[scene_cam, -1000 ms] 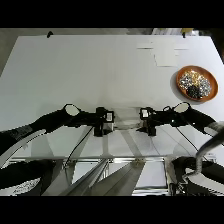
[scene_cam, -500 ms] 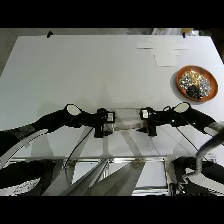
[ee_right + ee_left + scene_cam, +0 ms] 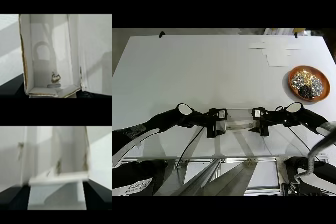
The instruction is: Fold the box and place the chain.
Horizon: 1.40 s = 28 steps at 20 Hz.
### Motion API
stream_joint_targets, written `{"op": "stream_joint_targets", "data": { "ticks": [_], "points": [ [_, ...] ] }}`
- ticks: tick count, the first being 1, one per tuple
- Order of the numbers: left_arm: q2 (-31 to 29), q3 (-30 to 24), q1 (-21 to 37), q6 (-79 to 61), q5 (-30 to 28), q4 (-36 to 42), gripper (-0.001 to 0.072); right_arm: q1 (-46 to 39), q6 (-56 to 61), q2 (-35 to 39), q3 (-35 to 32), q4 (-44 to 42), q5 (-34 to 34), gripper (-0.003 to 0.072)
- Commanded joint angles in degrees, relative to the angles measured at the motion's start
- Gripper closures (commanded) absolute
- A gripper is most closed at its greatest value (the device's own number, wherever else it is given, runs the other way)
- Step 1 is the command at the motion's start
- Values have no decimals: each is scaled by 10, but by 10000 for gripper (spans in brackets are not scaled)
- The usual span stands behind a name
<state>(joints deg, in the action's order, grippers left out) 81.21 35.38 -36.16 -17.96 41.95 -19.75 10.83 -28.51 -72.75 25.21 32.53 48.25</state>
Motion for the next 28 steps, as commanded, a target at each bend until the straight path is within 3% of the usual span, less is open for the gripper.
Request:
{"op": "stream_joint_targets", "data": {
  "ticks": [1, 6, 11, 19, 21, 23, 24, 25, 28],
  "points": [
    [-7, -1, 16, 15, 12, -48, 10, 0, 0, 0, 0, 2, 4, 349],
    [-14, -1, 25, 15, 12, -44, 10, 0, 0, 1, 0, 2, 4, 349],
    [9, -1, -6, 13, -31, 10, 10, 0, 0, 1, 0, 2, 4, 349],
    [10, -1, -18, 12, -67, 34, 26, 0, 0, 1, 0, 2, 4, 349],
    [16, -1, -22, 0, -66, 34, 227, 0, 0, 1, 0, 2, 4, 349],
    [19, -1, -31, -3, -67, 32, 348, 0, 0, 1, 0, 2, 4, 349],
    [19, -1, -35, -3, -66, 27, 466, 0, 0, 1, 0, 2, 4, 349],
    [19, -1, -36, -3, -66, 21, 516, 0, 0, 1, 0, 2, 4, 349],
    [19, -1, -36, -1, -66, 22, 505, 0, 0, 1, 0, 2, 4, 349]
  ]
}}
